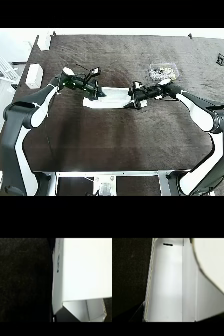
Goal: Fold the box and place the chain.
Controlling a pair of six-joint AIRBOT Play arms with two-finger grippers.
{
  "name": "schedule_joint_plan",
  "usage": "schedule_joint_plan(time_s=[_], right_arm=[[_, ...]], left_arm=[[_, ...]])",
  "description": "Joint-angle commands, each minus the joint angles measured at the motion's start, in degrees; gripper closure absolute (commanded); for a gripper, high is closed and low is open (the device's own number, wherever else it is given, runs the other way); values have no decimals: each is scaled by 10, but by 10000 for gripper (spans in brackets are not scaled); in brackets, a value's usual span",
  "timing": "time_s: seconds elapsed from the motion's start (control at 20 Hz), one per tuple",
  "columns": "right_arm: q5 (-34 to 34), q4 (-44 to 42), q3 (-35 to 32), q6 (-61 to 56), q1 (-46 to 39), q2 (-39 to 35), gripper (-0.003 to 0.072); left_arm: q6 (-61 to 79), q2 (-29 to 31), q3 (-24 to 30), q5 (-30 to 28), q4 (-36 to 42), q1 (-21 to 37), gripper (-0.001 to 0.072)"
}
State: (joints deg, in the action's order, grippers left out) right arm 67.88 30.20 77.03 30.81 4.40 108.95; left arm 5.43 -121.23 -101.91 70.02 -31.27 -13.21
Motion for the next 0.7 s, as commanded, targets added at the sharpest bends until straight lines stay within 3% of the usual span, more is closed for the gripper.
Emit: schedule_joint_plan(time_s=[0.0,0.65], right_arm=[[6,3,11,1,9,9,37],[8,33,19,-40,8,15,37]], left_arm=[[0,0,0,-2,0,0,687],[0,0,0,-2,0,0,687]])
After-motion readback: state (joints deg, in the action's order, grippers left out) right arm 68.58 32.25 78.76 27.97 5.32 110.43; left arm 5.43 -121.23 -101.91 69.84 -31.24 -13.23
